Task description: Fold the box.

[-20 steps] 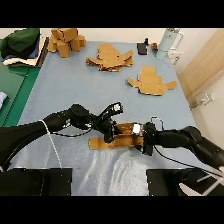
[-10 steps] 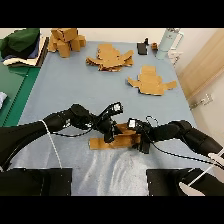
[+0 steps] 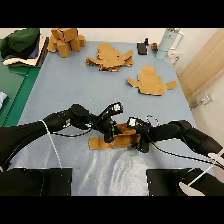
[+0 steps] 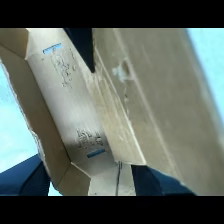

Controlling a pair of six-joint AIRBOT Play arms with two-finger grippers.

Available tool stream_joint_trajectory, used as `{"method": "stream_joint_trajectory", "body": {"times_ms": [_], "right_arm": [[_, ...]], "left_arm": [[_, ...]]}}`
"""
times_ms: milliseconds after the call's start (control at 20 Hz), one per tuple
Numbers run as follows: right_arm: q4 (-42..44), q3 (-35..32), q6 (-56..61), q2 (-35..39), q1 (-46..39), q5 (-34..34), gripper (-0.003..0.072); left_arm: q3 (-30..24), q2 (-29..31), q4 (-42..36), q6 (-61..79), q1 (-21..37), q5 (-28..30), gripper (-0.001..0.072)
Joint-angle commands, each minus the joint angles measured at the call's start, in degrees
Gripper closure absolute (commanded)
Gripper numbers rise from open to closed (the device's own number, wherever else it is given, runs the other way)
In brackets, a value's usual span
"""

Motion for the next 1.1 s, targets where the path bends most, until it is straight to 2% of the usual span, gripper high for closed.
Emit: {"method": "stream_joint_trajectory", "body": {"times_ms": [0,200,350,400,450,900,1000,1050], "right_arm": [[-0.52,-0.02,-1.46,-0.57,0.7,0.17,-0.0034],[-1.07,-0.04,-10.69,-0.63,1.38,0.22,-0.0034],[-1.05,-0.57,-10.78,-1.01,1.38,-0.07,-0.003],[-1.03,-1.07,-10.78,-0.98,1.38,-0.33,0.0034],[-1.01,-1.44,-10.78,-0.98,1.38,-1.01,0.0056],[-0.39,-1.86,-10.78,-0.87,1.86,-2.01,0.0057],[-0.39,-1.86,-10.78,-0.85,1.86,-2.05,0.0133],[-0.39,-1.86,-10.78,-0.85,1.86,-2.03,0.0139]], "left_arm": [[-0.02,-0.02,0.0,0.0,-0.02,0.02,0.0695],[-0.02,-0.02,0.0,0.0,-0.02,0.02,0.0696],[-0.02,-0.02,0.0,0.0,-0.02,0.02,0.0695],[-0.02,-0.02,0.0,0.0,-0.02,0.0,0.0696],[-0.02,-0.02,0.0,0.02,-0.02,0.0,0.0696],[-0.02,-0.02,0.0,0.0,-0.02,0.02,0.0696],[-0.02,-0.02,0.0,0.0,-0.02,0.02,0.0695],[-0.02,-0.02,0.0,0.02,-0.02,0.02,0.0695]]}}
